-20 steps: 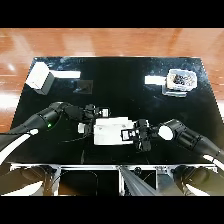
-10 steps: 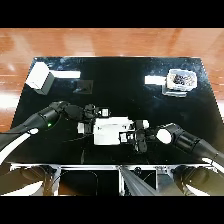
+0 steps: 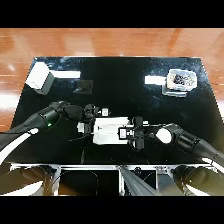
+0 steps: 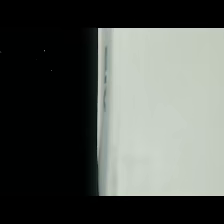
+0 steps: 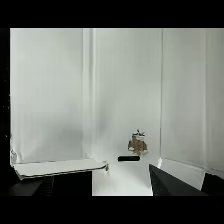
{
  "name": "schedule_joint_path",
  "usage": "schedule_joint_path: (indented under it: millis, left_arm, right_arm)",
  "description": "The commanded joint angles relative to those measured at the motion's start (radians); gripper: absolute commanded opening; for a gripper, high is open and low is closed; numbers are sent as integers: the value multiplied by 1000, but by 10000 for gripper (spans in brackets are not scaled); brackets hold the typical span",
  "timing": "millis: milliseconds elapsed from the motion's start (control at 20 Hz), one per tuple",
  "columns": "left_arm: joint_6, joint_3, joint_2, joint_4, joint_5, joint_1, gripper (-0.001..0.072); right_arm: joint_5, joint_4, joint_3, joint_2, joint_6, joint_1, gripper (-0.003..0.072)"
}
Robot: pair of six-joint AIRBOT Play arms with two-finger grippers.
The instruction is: Fold the box and place the chain.
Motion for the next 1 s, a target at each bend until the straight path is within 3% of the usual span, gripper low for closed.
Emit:
schedule_joint_path:
  millis: [0,350,600,950]
  left_arm:
    - [0,1,-1,0,2,0,21]
    - [0,1,-1,0,2,0,21]
    - [0,1,-1,0,2,0,21]
    - [0,1,-1,0,2,1,21]
  right_arm:
    - [83,-74,0,0,-5,1,715]
    - [84,-39,-1,-4,-27,1,715]
    - [69,128,0,-21,-159,2,715]
    - [39,158,0,-60,-193,2,715]
